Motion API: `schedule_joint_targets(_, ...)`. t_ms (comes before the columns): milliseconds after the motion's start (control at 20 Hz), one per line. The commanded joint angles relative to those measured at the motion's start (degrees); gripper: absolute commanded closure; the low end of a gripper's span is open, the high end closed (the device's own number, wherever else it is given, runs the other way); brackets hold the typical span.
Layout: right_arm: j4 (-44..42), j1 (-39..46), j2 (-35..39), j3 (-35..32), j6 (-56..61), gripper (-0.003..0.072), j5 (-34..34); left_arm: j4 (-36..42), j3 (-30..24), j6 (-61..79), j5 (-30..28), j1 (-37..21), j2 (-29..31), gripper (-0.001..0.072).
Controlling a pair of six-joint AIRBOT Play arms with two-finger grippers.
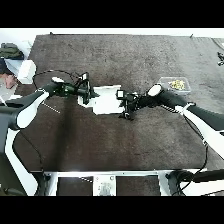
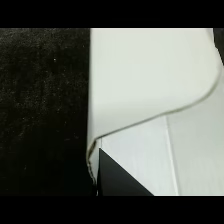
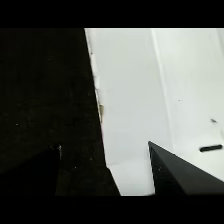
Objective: Fold the box and place the chain.
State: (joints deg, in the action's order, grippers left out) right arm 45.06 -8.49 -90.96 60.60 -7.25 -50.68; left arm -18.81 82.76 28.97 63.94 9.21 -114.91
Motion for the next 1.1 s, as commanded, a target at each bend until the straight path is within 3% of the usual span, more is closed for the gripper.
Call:
schedule_joint_targets(0, 0.6, -1.2, -1.5, 0.0, -2.2, 0.0086, 4.0, 0.0, 0.0, 0.0, 0.0, 0.0, 0.0, 0.0698)
schedule_joint_targets(400, 0.6, -1.2, -0.8, 0.0, -3.5, 0.0088, 14.4, 0.0, 0.0, 0.0, 0.0, 0.0, 0.0, 0.0698)
schedule_joint_targets(1050, -3.3, 1.1, 2.0, 1.3, -9.5, 0.0088, 14.3, 0.0, 0.0, 0.0, 0.0, 0.0, 0.0, 0.0698)
